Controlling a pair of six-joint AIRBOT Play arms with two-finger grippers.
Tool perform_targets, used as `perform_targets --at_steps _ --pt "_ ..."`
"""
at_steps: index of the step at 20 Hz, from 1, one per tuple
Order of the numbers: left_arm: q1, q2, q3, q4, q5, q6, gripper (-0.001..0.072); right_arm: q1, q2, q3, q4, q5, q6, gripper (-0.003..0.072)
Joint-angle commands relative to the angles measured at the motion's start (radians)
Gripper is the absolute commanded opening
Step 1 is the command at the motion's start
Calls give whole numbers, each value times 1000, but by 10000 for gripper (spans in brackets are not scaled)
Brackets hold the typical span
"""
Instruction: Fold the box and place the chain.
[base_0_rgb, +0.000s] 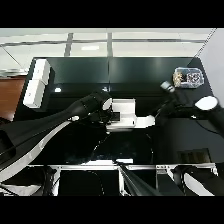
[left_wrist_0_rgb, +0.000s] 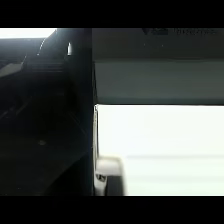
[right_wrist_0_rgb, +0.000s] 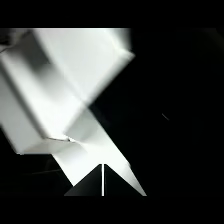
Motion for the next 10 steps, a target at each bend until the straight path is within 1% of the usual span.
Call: perform_targets --at_steps 1,3,5,7,10 --pt "2 -1 1 1 -11 0 28 -226 8 -13 -44 37 520 16" --pt "2 -1 1 1 -14 11 28 -319 -30 -55 -46 35 650 16" --pt "2 -1 1 1 -14 23 28 -350 -100 -68 -47 60 699 16" --pt "2 -1 1 1 -14 23 28 -330 -187 -68 -9 109 699 16" --pt "2 -1 1 1 -12 23 28 -216 -303 -68 66 149 631 16"
